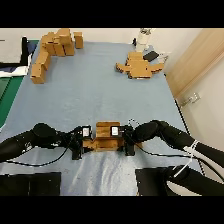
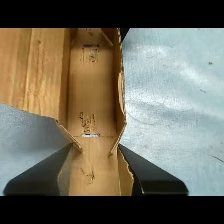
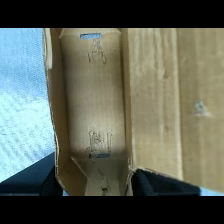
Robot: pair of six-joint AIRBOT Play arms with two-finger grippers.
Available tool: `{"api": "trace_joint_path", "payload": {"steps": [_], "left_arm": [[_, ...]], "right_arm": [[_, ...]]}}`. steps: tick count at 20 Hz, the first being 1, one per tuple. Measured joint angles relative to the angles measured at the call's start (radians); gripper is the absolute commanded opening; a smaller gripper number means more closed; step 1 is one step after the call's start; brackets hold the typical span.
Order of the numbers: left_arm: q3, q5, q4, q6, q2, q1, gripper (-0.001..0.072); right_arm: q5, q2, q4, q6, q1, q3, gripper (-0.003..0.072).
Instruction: Fold the box.
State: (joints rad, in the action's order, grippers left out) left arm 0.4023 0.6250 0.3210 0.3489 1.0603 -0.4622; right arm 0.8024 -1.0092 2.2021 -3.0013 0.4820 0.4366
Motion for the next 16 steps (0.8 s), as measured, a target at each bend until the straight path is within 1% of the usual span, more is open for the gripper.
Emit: {"api": "trace_joint_path", "payload": {"steps": [1, 4, 5, 6, 13, 14, 16], "left_arm": [[0.001, -0.008, -0.011, 0.000, 0.002, -0.003, 0.0170], [0.001, -0.030, -0.032, 0.006, 0.006, -0.019, 0.0171], [0.001, -0.037, -0.041, 0.011, 0.010, -0.025, 0.0154], [0.001, -0.043, -0.052, 0.021, 0.013, -0.030, 0.0091], [0.003, -0.084, -0.154, 0.091, 0.024, -0.067, 0.0093], [0.003, -0.087, -0.169, 0.097, 0.024, -0.071, 0.0108], [0.003, -0.095, -0.185, 0.105, 0.024, -0.077, 0.0373]], "right_arm": [[0.000, 0.000, 0.000, 0.000, 0.000, 0.000, 0.0501], [0.000, 0.000, 0.000, 0.000, 0.000, 0.000, 0.0501], [0.000, 0.000, 0.000, 0.000, 0.000, 0.000, 0.0500], [0.000, 0.000, 0.000, 0.000, 0.000, 0.000, 0.0500], [0.000, 0.000, 0.000, 0.000, 0.000, 0.000, 0.0501], [0.000, 0.000, 0.000, 0.000, 0.000, 0.000, 0.0500], [0.000, 0.000, 0.000, 0.000, 0.000, 0.000, 0.0501]]}}
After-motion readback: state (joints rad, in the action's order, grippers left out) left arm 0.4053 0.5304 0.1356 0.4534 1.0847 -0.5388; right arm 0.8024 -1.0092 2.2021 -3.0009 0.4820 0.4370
